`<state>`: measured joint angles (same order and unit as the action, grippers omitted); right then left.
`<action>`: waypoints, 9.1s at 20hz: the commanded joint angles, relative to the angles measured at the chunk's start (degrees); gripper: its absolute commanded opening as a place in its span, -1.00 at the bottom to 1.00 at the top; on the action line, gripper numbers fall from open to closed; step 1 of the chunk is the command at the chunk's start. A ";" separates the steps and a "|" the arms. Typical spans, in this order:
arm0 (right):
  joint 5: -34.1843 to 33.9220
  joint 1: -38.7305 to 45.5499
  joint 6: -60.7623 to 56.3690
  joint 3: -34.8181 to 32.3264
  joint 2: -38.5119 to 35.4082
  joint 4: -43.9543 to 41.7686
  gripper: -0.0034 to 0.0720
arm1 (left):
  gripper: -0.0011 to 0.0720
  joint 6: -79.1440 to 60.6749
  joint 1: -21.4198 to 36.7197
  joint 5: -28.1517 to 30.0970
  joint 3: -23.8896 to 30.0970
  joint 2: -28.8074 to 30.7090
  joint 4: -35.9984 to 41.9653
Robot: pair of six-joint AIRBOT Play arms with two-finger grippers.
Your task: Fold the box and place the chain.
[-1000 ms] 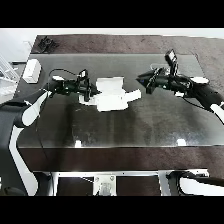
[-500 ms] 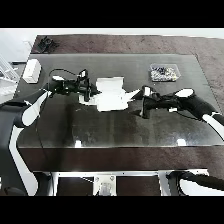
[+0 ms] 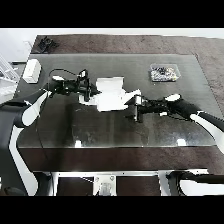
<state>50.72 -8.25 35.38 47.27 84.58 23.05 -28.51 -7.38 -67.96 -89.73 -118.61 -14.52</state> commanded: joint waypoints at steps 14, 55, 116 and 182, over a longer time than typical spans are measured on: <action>-20.76 -7.15 2.89 0.17 2.10 -3.10 1.00 | -0.92 -0.02 0.02 0.00 -0.04 0.04 0.00; 17.44 2.91 -20.65 40.85 24.81 12.04 1.00 | -0.92 -0.02 0.00 0.00 -0.04 0.04 0.02; 20.20 0.52 -17.49 42.60 31.52 9.18 0.96 | -0.92 -0.02 0.00 -0.02 -0.04 0.04 0.00; 19.61 0.59 -15.37 42.58 31.63 9.05 0.60 | -0.92 -0.02 0.00 -0.02 -0.04 0.04 0.02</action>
<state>70.28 -7.70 20.01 89.82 116.20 32.16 -28.53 -7.38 -68.01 -89.73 -118.61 -14.48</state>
